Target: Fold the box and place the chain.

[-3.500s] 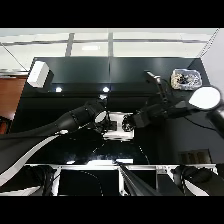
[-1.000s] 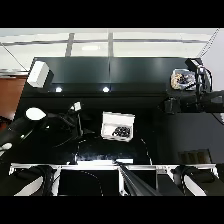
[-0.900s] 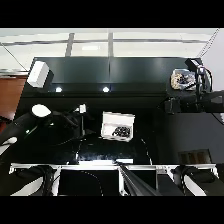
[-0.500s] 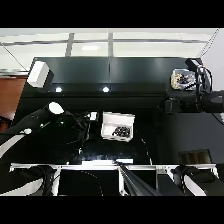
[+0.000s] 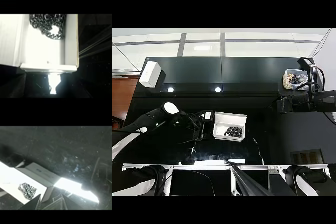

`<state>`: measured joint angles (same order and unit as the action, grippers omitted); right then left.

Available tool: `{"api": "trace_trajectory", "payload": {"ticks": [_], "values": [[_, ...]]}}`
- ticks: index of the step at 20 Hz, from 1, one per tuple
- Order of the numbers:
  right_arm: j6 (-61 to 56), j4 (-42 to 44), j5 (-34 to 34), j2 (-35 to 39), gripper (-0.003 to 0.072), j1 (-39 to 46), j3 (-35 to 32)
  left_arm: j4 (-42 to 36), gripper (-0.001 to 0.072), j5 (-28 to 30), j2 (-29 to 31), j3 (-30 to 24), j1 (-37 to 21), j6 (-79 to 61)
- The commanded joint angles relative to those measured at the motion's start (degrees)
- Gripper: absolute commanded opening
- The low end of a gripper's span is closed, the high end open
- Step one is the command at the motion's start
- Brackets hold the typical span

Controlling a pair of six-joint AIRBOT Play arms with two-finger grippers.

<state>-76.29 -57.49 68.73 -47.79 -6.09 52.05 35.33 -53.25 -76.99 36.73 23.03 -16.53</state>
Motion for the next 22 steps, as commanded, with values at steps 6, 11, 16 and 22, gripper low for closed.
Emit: {"api": "trace_trajectory", "payload": {"ticks": [6,11,16,22], "values": [[0.0,0.0,0.0,0.0,0.0314,-0.1,0.0,-0.5,0.0704,3.6,-0.1,0.2,1.7,0.0],[0.0,0.0,0.0,0.0,0.0314,-0.1,0.0,-0.4,0.0704,3.4,-0.1,0.2,1.9,-0.2],[0.0,0.0,0.0,0.0,0.0314,-0.1,0.0,-0.9,0.0703,2.9,-0.1,0.2,2.3,-1.2],[0.0,-0.2,0.0,0.0,0.0314,-0.1,0.0,-2.0,0.0663,2.8,-0.1,0.2,2.4,-1.2]]}}
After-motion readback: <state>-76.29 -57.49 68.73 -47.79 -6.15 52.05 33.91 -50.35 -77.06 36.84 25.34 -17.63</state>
